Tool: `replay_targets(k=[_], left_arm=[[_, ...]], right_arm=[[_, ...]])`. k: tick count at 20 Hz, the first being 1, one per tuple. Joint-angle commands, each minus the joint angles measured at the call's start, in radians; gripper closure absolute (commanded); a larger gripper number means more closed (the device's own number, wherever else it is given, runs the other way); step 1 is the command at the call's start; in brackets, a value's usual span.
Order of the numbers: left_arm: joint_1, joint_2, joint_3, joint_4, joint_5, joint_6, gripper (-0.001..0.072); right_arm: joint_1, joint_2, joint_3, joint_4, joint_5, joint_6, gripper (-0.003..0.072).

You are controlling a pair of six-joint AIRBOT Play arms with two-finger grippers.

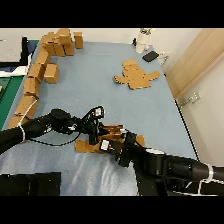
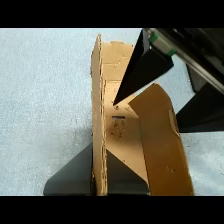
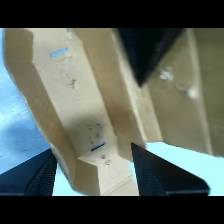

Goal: Fold the box.

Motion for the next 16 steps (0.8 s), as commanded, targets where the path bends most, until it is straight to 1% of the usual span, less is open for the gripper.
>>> replay_targets(k=[1,4,8,10,11,12,13,16], left_arm=[[-0.001,0.000,0.000,0.000,0.000,0.000,0.0696],[-0.001,0.000,0.000,0.000,0.000,0.000,0.0697],[-0.001,0.000,0.000,0.000,0.000,0.000,0.0696],[-0.001,0.000,0.000,0.000,0.000,0.000,0.0696],[-0.001,0.000,0.000,0.000,0.000,0.000,0.0697],[-0.001,0.000,0.000,0.000,0.000,0.000,0.0697],[-0.001,0.000,0.000,0.000,0.000,0.000,0.0696],[-0.001,0.000,0.000,0.000,0.000,0.000,0.0696]], right_arm=[[-0.076,0.124,-0.074,0.002,0.100,-0.066,-0.0032],[-0.138,0.160,-0.097,0.014,0.131,-0.116,-0.0032],[-0.193,0.160,-0.097,0.095,0.138,-0.198,-0.0032],[-0.229,0.160,-0.103,0.124,0.173,-0.265,-0.0032],[-0.257,0.158,-0.103,0.168,0.198,-0.333,-0.0032],[-0.291,0.158,-0.103,0.253,0.214,-0.435,-0.0031],[-0.336,0.158,-0.102,0.372,0.220,-0.570,-0.0032],[-0.528,0.152,-0.101,0.802,0.211,-1.084,-0.0032]])
